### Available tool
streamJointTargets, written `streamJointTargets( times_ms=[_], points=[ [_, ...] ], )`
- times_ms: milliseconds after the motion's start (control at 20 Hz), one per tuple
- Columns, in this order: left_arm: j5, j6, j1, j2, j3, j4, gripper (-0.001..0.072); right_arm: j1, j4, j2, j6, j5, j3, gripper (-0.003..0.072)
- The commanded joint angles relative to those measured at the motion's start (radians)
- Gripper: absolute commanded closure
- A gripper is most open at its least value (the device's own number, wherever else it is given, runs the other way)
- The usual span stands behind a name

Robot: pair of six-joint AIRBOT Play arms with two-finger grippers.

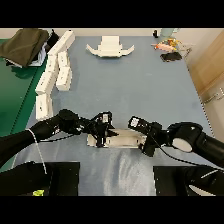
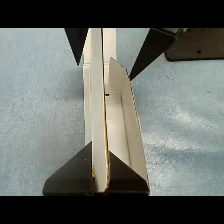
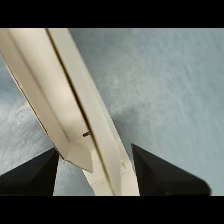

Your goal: Fold the box.

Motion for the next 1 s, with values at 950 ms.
streamJointTargets(
  times_ms=[950],
  points=[
    [0.0,0.0,0.001,0.0,0.0,0.0,0.0695,-0.307,0.527,-0.172,-0.861,0.043,-0.017,-0.0028]
  ],
)
